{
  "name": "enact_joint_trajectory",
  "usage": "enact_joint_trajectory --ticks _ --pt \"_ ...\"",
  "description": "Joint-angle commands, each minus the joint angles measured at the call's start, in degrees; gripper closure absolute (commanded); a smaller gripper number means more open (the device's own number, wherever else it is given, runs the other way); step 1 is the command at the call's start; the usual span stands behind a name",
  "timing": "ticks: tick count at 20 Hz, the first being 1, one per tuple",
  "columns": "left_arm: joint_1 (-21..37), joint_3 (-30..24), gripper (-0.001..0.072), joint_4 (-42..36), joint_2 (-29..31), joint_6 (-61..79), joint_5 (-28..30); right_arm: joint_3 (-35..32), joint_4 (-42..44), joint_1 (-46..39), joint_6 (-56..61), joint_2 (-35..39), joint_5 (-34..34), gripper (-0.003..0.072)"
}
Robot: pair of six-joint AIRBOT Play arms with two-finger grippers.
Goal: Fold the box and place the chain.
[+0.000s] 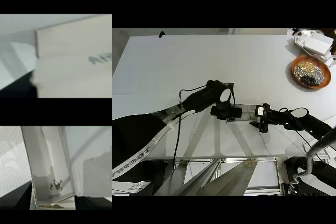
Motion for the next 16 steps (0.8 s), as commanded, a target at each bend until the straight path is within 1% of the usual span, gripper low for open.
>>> enact_joint_trajectory --ticks 1,2,3,4,6,7,9,10,11,12,14,16 --pt "2.91 -3.02 0.0233 -0.42 5.35 15.1 -1.05 -0.02 0.02 0.02 0.02 0.0 0.04 0.029" --pt "4.04 -4.7 0.0212 -0.61 6.88 18.25 -1.05 -0.02 0.0 0.02 0.02 0.0 0.04 0.029" --pt "5.29 -6.84 0.0121 -0.61 8.55 23.61 -0.98 -0.02 0.02 0.02 0.02 0.0 0.02 0.029" --pt "6.54 -9.31 0.0003 -0.59 10.29 31.93 -0.22 -0.02 0.0 0.02 0.02 0.0 0.04 0.029" --pt "9.07 -15.04 0.0006 -1.95 13.86 54.16 3.5 -0.02 0.02 0.02 0.02 0.0 0.04 0.029" --pt "10.45 -18.14 0.0006 -3.85 15.52 66.53 6.8 -0.02 0.02 0.02 0.02 0.0 0.04 0.029" --pt "13.42 -25.35 0.0007 -10.75 18.12 91.76 17.27 -0.02 0.0 0.02 0.02 0.0 0.02 0.029" --pt "14.49 -28.59 0.0007 -15.54 18.53 101.61 22.86 -0.02 0.02 0.02 0.02 0.0 0.04 0.029" --pt "15.21 -30.91 0.0005 -20.09 18.34 108.59 26.8 -0.02 0.02 0.02 0.02 0.0 0.04 0.029" --pt "15.63 -31.95 0.0004 -23.41 17.79 115.73 27.45 -0.02 0.02 0.02 0.02 0.0 0.04 0.029" --pt "16.11 -32.09 0.0002 -29.92 15.43 129.33 25.57 -0.02 0.0 0.02 0.02 0.0 0.04 0.029" --pt "16.13 -32.09 0.0002 -37.35 12.31 137.17 25.59 -0.02 0.0 0.02 0.02 0.0 0.02 0.029"
